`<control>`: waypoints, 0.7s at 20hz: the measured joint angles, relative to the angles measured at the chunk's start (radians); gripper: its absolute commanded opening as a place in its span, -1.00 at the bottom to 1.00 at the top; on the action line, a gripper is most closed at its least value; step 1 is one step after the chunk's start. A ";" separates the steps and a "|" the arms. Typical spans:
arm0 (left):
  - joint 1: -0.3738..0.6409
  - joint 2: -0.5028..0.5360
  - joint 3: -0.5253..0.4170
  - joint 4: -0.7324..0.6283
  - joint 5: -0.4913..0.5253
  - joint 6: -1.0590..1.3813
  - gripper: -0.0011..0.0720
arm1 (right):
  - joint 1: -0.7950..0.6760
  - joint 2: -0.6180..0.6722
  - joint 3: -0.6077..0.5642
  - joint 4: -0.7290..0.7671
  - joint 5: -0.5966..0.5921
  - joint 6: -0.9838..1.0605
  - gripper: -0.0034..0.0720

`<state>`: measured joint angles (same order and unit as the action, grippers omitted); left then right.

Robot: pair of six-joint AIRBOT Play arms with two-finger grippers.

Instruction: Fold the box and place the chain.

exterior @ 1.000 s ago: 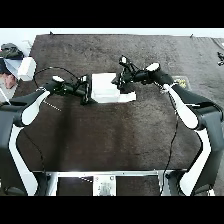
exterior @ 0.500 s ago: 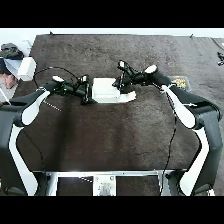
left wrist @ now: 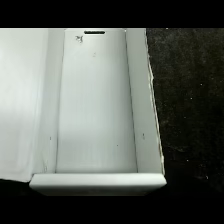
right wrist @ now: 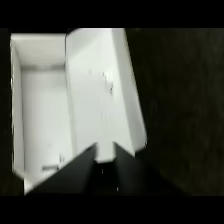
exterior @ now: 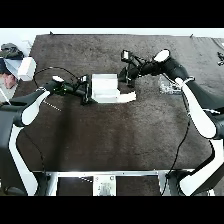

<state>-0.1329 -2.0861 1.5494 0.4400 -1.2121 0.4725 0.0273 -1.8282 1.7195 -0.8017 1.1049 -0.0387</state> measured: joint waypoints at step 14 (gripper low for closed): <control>0.000 0.000 0.000 0.000 0.000 0.000 0.01 | 0.035 -0.055 -0.121 -0.179 -0.024 0.012 0.28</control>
<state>-0.1329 -2.0861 1.5494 0.4400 -1.2121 0.4721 0.0628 -1.8835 1.5986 -0.9802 1.0805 -0.0265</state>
